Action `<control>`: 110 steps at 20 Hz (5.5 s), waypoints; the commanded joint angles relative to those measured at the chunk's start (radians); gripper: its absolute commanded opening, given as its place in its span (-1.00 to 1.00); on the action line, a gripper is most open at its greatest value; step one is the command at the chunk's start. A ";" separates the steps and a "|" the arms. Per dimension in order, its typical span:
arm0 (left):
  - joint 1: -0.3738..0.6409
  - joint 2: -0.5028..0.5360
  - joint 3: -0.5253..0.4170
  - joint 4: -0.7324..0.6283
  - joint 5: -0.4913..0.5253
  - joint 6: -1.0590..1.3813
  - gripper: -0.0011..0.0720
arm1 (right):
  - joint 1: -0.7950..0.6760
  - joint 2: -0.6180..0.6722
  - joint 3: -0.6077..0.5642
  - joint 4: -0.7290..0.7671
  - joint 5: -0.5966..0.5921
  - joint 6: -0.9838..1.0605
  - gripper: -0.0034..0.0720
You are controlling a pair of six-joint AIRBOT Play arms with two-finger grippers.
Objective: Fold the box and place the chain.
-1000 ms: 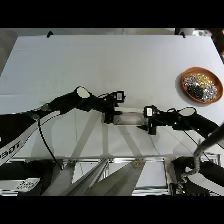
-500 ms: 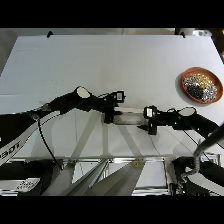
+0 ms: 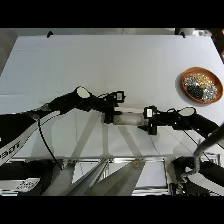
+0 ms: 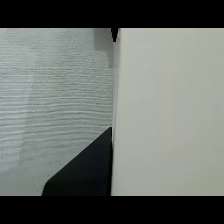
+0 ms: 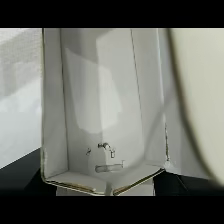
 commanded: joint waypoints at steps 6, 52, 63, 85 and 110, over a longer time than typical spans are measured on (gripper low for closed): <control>0.000 0.000 0.000 0.000 0.000 0.000 -0.94 | -0.001 0.001 0.000 0.002 -0.008 0.003 0.62; -0.245 0.364 -0.046 0.237 0.095 -0.777 -0.96 | -0.001 0.001 0.000 0.002 -0.008 0.003 0.62; -0.131 0.101 -0.046 0.169 0.412 -1.004 -0.95 | -0.001 0.001 0.000 0.002 -0.008 0.003 0.62; -0.129 0.372 -0.046 0.718 -0.078 -1.120 -0.96 | -0.001 0.001 0.000 0.002 -0.008 0.003 0.62; -0.123 0.245 -0.134 0.767 0.014 -0.858 -0.35 | -0.001 0.001 0.000 0.002 -0.008 0.003 0.62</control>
